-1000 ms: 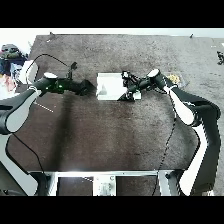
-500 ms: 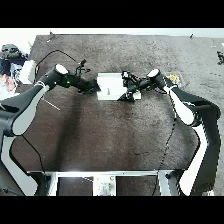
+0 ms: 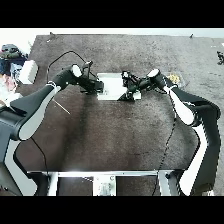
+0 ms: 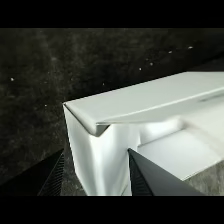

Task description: Fold the box and place the chain.

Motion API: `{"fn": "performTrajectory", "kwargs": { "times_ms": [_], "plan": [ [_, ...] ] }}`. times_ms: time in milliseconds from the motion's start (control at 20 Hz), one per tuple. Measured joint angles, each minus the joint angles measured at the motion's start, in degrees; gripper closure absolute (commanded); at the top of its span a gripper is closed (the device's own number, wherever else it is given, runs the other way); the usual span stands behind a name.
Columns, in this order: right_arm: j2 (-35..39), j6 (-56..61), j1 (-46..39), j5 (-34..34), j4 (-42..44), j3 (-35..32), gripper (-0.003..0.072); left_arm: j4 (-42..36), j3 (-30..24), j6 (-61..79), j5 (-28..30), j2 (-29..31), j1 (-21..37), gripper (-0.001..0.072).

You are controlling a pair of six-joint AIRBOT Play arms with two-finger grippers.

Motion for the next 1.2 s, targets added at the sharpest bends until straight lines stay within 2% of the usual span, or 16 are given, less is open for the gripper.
{"fn": "performTrajectory", "kwargs": {
  "times_ms": [200, 350, 450, 550, 650, 900, 950, 1000, 1100, 1150, 1200],
  "plan": [
    [0.0, 0.0, 0.0, 0.0, 0.0, 0.0, 0.0236, 5.8, 1.0, -6.3, 0.4, -0.1, -1.7, 0.0294],
    [0.0, 0.0, 0.0, 0.0, 0.0, 0.0, 0.0236, 10.8, 3.9, -12.0, -0.9, -1.0, -3.3, 0.0295],
    [0.0, 0.0, 0.0, 0.0, 0.0, 0.0, 0.0236, 13.6, 8.2, -15.2, -4.9, -3.5, -4.2, 0.0295],
    [0.0, 0.0, 0.0, 0.0, 0.0, 0.0, 0.0236, 16.3, 13.4, -17.6, -10.2, -6.5, -5.1, 0.0368],
    [0.0, 0.0, 0.0, 0.0, 0.0, 0.0, 0.0236, 20.1, 17.6, -20.5, -14.3, -8.7, -6.3, 0.0368],
    [0.0, 0.0, 0.0, 0.0, 0.0, 0.0, 0.0236, 26.3, 21.4, -26.1, -18.3, -11.6, -7.8, 0.0368],
    [0.0, 0.0, 0.0, 0.0, 0.0, 0.0, 0.0236, 26.8, 21.6, -26.6, -18.5, -11.9, -8.0, 0.0438],
    [0.0, 0.0, 0.0, 0.0, 0.0, 0.0, 0.0236, 27.2, 21.8, -27.1, -18.7, -12.3, -8.1, 0.0477],
    [0.0, 0.0, 0.0, 0.0, 0.0, 0.0, 0.0235, 27.8, 22.1, -27.7, -19.0, -12.6, -8.2, 0.0477],
    [0.0, 0.0, 0.0, 0.0, 0.0, 0.0, 0.0236, 28.0, 22.1, -27.9, -19.0, -12.7, -8.2, 0.0513],
    [0.0, 0.0, 0.0, 0.0, 0.0, 0.0, 0.0236, 28.2, 22.2, -28.1, -18.9, -12.9, -8.2, 0.0610]
  ]
}}
